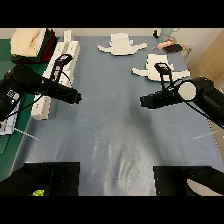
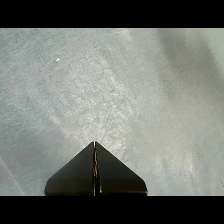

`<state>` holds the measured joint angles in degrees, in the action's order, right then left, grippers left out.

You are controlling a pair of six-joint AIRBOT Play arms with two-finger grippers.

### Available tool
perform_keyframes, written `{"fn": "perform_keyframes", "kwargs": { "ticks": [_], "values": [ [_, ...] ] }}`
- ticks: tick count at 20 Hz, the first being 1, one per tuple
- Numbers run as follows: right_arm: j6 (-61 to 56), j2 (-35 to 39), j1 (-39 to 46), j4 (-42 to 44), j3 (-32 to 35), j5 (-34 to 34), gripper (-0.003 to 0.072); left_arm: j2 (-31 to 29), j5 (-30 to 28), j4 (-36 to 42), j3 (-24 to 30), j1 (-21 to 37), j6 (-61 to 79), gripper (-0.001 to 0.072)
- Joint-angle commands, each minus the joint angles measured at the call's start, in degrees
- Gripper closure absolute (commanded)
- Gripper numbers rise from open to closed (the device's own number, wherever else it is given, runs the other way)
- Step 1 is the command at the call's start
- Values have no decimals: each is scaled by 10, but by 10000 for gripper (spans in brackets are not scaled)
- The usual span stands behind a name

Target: Fold the box.

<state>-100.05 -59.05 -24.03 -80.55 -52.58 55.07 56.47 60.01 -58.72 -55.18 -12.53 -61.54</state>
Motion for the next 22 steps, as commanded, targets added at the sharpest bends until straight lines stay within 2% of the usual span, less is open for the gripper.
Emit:
{"fn": "perform_keyframes", "kwargs": {
  "ticks": [1,2,6,9,11,16,17,20,22],
  "values": [
    [-18,0,0,0,0,0,448,0,0,0,0,0,0,694],
    [-26,0,0,0,0,-1,365,0,0,0,0,0,0,693],
    [-86,-2,29,4,-2,5,366,0,0,0,0,0,0,694],
    [-26,-42,146,56,-47,55,366,0,0,0,0,0,0,694],
    [40,-94,256,107,-111,80,364,0,0,0,0,0,0,694],
    [173,-272,487,294,-297,54,359,0,0,0,0,0,0,694],
    [186,-315,519,326,-332,51,305,0,0,0,0,0,0,693],
    [232,-429,575,435,-410,41,302,0,0,0,0,0,0,694],
    [272,-493,583,475,-454,26,302,0,0,0,0,0,0,694]
  ]
}}
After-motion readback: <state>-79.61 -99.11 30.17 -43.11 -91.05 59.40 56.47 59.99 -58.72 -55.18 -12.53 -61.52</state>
